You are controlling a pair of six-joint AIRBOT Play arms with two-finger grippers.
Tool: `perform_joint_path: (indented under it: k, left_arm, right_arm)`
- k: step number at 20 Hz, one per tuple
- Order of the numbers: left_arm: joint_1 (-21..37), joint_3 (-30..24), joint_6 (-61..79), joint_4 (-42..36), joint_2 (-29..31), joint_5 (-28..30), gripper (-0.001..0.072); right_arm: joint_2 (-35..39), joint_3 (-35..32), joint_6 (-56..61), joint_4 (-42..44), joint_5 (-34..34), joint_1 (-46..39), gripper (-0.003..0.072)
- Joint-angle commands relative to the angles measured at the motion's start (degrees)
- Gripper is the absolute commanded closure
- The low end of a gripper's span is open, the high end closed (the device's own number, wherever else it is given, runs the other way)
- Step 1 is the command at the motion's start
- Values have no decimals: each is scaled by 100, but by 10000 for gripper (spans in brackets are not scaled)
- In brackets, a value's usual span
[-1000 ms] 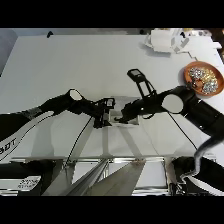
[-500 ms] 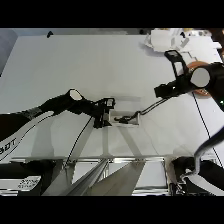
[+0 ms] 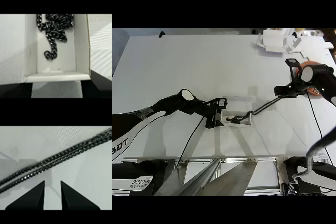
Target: Fold the box and place the chain.
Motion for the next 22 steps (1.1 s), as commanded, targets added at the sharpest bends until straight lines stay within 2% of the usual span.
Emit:
perform_joint_path:
  k: [1,22]
  left_arm:
    - [4,2,0,0,2,2,538]
    - [4,2,0,0,2,2,538]
  right_arm:
    - [-354,-7,9,74,42,-44,464]
    - [-970,-9,164,74,-457,-46,469]
